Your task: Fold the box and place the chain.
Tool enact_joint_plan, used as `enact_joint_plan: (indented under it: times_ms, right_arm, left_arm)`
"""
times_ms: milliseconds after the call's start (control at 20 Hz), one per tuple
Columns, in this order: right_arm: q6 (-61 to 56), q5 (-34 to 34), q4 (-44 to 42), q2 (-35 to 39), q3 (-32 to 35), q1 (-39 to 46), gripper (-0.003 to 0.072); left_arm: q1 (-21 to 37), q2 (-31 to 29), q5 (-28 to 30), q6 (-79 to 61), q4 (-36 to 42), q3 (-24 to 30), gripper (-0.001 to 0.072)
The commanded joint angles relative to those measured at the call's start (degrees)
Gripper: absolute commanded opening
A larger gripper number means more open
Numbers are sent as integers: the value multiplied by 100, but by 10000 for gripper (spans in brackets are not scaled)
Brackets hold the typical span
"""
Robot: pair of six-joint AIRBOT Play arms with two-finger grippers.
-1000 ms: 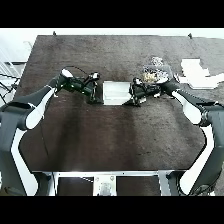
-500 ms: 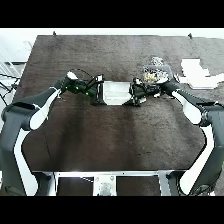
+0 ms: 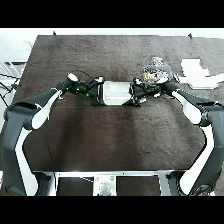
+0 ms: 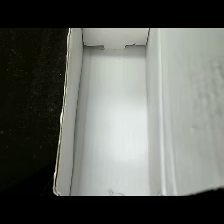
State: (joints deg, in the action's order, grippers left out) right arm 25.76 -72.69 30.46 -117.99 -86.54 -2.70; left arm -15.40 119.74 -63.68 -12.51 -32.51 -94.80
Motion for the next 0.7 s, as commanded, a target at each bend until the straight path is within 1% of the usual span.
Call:
enact_joint_plan:
  times_ms: [0, 300, 500, 650]
  right_arm:
    - [0, 0, -2, 4, -2, 2, 434]
    - [0, 0, -2, 4, -2, 2, 434]
    - [0, 0, -2, 4, -2, 2, 434]
    - [0, -2, -2, 4, -2, 2, 434]
  left_arm:
    - [2, 24, 22, 0, 9, -2, 712]
    - [2, 20, -68, -2, 173, -7, 712]
    - [2, 20, -181, -105, 173, -7, 713]
    - [2, 20, -164, -151, 170, -7, 712]
